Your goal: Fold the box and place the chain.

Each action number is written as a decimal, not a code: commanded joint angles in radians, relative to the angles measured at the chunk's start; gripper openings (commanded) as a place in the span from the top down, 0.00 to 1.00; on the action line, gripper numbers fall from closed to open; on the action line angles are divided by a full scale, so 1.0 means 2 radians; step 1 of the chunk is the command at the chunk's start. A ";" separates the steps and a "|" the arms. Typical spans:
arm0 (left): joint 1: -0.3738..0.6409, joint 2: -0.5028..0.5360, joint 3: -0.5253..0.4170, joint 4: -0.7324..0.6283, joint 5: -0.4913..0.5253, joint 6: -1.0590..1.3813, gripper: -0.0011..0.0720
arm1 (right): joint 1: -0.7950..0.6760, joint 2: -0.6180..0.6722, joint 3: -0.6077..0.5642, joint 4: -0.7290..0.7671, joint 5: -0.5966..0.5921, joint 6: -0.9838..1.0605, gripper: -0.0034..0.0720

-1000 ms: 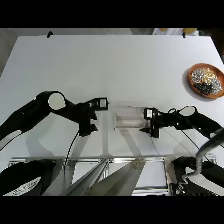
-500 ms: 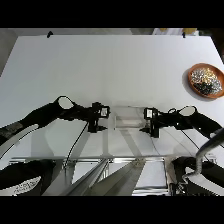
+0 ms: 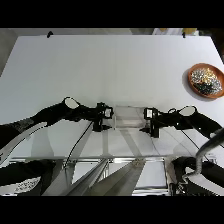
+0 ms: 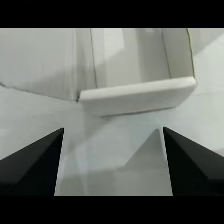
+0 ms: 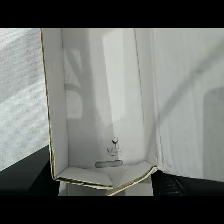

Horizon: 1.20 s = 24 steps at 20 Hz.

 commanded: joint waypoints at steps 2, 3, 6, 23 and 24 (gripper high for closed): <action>-0.011 -0.016 0.015 -0.014 0.000 0.006 0.02 | 0.000 0.000 0.000 0.000 0.000 0.000 0.52; -0.012 -0.019 0.015 -0.013 -0.004 0.006 0.01 | 0.000 0.000 0.000 0.000 0.000 0.000 0.52; -0.012 -0.019 0.015 -0.012 -0.022 0.004 0.01 | 0.000 0.000 0.000 0.000 0.000 0.000 0.52; -0.030 -0.025 -0.004 -0.085 -0.010 0.033 0.02 | 0.000 0.000 0.000 0.000 0.000 0.000 0.52; -0.030 -0.025 -0.004 -0.085 -0.010 0.033 0.02 | 0.000 0.000 0.000 0.000 0.000 0.000 0.52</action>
